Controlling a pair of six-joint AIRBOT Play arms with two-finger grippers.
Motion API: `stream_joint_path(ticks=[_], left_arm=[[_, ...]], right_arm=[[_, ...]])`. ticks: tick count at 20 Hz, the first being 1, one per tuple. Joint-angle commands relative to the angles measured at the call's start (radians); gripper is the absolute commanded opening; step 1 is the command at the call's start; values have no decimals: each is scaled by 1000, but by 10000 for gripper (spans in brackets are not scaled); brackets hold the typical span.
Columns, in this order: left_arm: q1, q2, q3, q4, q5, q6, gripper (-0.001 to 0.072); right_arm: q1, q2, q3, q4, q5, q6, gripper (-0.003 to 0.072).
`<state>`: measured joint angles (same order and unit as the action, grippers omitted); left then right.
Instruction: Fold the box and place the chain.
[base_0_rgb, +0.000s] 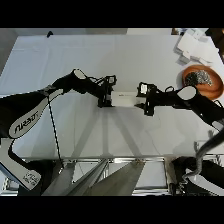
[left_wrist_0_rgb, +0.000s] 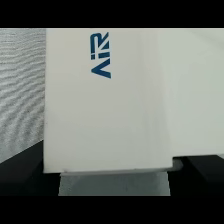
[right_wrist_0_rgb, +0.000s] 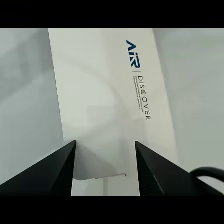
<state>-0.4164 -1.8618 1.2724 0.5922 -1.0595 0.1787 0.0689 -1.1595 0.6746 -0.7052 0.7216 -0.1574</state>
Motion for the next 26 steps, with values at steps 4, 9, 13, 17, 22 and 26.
stream_joint_path(ticks=[4, 9, 13, 17, 22, 26], left_arm=[[1, -1, 0, 0, 1, 0, 278], [1, 0, 0, 0, 1, 0, 278], [1, 0, 0, 0, 1, 0, 278], [1, 0, 0, 0, 1, 0, 278], [1, 0, 0, 0, 1, 0, 278], [1, 0, 0, 0, 1, 0, 278]], right_arm=[[30, 10, -27, 6, -116, -77, 429], [120, 10, -33, 6, -189, -80, 429], [129, 10, -47, 8, -208, -80, 429], [129, 10, -96, 8, -237, -80, 429], [129, 10, -98, 21, -341, -80, 429], [130, 10, -98, 37, -358, -80, 416]])
